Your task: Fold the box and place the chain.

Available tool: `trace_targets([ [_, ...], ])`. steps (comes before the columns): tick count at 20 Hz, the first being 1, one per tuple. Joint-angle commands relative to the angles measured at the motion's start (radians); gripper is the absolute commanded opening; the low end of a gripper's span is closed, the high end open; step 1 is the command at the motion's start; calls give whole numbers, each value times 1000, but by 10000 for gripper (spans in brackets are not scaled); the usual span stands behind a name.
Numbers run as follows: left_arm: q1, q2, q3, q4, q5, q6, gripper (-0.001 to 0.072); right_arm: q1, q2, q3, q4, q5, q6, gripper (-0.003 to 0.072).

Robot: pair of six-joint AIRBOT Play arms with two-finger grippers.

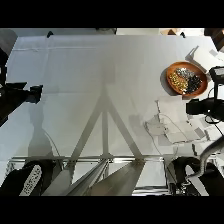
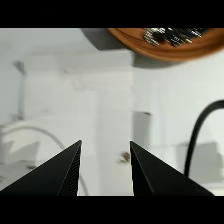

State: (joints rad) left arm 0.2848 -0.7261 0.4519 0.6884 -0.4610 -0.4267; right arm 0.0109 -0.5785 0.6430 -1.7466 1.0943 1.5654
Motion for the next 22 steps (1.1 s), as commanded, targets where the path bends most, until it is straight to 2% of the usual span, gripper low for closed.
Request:
trace_targets([
  [1, 0, 0, 0, 0, 0, 0, 695, 0, 1, 1, -243, 129, 36, 352],
  [4, 0, 0, 0, 0, 0, 0, 695, -68, 0, 1, -303, 182, 39, 363],
  [7, 0, 0, 0, 0, 0, 0, 695, -259, -8, 1, -298, 185, -5, 370],
  [11, 0, 0, 0, 0, 0, 0, 695, -480, -95, 1, -164, 143, -85, 436],
  [12, 0, 0, 0, 0, 0, 0, 695, -501, -138, 1, -164, 145, -103, 484],
  [16, 0, 0, 0, 0, 0, 0, 695, -509, -275, 16, -161, 101, -153, 495],
  [18, 0, 0, 0, 0, 0, 0, 695, -509, -323, 82, -157, 87, -150, 495],
  [22, 0, 0, 0, 0, 0, 0, 695, -509, -431, 271, -96, 142, -134, 495],
])
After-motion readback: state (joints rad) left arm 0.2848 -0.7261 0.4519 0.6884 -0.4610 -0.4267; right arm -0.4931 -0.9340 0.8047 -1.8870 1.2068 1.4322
